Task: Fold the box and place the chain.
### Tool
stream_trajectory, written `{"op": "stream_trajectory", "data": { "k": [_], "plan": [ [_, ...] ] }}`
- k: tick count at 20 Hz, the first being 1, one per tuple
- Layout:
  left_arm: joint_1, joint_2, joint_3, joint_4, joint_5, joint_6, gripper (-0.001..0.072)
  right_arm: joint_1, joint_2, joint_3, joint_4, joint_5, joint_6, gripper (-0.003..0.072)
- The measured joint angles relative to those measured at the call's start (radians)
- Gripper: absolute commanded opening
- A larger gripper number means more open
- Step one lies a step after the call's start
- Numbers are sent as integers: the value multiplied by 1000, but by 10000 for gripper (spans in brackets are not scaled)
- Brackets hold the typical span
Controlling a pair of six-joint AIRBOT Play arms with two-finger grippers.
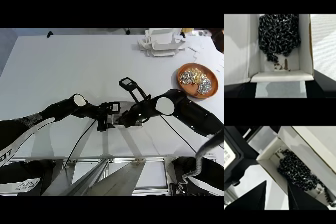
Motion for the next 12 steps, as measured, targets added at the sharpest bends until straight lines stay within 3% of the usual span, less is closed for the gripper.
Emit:
{"op": "stream_trajectory", "data": {
  "k": [7,12],
  "plan": [
    [0,0,0,0,0,0,253,-170,87,100,-131,37,30,266],
    [0,0,0,0,0,0,253,-337,17,112,-220,30,69,266]
  ]
}}
